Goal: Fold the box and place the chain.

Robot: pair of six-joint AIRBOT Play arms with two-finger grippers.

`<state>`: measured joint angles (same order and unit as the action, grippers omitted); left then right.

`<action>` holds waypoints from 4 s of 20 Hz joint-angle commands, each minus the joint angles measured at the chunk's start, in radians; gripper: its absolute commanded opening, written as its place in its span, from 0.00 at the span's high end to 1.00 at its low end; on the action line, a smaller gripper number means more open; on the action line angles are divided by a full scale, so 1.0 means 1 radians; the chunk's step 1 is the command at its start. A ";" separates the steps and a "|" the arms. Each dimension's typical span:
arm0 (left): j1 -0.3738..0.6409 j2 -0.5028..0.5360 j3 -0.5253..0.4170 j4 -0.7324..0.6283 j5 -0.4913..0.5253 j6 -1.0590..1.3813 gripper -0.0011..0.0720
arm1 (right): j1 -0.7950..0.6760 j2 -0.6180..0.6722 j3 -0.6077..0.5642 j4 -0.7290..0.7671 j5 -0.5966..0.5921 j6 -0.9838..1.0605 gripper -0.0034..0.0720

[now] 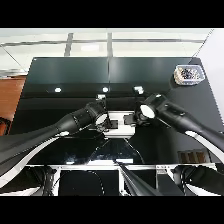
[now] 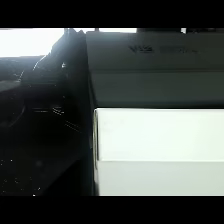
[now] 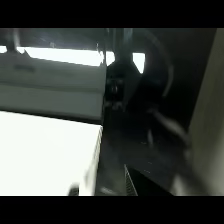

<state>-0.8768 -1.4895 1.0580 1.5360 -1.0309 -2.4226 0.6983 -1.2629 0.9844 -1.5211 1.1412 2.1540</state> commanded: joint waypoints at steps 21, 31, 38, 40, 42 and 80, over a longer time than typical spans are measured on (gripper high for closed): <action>0.000 0.000 0.000 0.000 0.000 0.014 0.95 | -0.965 -0.689 0.949 0.188 0.032 0.140 0.15; 0.000 0.000 0.000 -0.001 0.001 0.014 0.95 | -0.963 -0.766 0.969 0.232 -0.003 0.177 0.15; 0.000 0.000 0.000 -0.001 0.002 0.014 0.95 | -0.964 -0.795 0.969 0.238 -0.009 0.108 0.55; 0.000 0.000 0.000 -0.001 0.002 0.014 0.95 | -0.967 -0.790 0.981 0.262 -0.004 -0.010 0.94; 0.000 0.000 0.000 -0.001 0.002 0.014 0.95 | -0.967 -0.768 1.018 0.261 -0.002 -0.106 0.95; 0.002 0.000 0.000 -0.008 -0.001 0.014 0.95 | -0.426 0.351 0.271 0.813 0.283 -0.644 0.95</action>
<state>-0.8761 -1.4895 1.0580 1.5284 -1.0294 -2.4092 0.2008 -0.9119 1.3060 -0.7628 1.5013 1.5105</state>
